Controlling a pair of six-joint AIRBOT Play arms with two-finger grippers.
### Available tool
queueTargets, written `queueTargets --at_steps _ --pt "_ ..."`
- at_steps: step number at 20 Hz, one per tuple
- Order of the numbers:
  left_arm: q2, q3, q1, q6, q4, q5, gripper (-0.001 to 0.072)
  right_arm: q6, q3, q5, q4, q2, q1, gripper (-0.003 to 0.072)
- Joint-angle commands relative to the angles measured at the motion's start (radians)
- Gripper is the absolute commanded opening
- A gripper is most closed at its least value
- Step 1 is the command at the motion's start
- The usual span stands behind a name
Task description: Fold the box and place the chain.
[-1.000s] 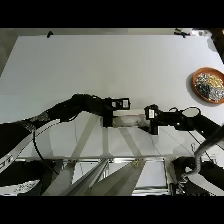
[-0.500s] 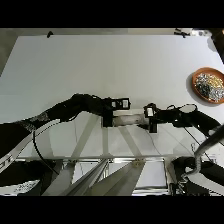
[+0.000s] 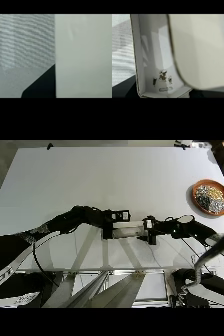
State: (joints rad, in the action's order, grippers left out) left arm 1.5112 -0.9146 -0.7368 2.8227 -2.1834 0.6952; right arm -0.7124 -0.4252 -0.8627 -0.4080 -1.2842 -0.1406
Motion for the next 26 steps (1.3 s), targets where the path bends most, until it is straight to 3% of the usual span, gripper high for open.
queueTargets --at_steps 1,2,7,14,26 --pt "0.0 0.0 0.0 0.0 0.0 0.0 0.0012 -0.003 -0.001 -0.014 -0.003 -0.003 0.0 0.0438" --pt "0.0 0.0 0.0 0.0 0.0 0.0 0.0012 -0.004 -0.001 -0.014 -0.004 -0.003 0.0 0.0387" --pt "0.0 0.0 0.0 0.0 0.0 0.0 0.0012 -0.002 -0.001 -0.01 -0.006 -0.003 -0.001 0.0351" --pt "0.0 0.0 0.0 0.0 0.0 0.0 0.0012 0.106 -0.001 -0.017 -0.093 -0.002 0.0 0.0354" --pt "0.0 0.0 0.0 0.0 0.0 0.0 0.0012 0.095 -0.001 -0.001 -0.092 -0.002 0.0 0.0357"
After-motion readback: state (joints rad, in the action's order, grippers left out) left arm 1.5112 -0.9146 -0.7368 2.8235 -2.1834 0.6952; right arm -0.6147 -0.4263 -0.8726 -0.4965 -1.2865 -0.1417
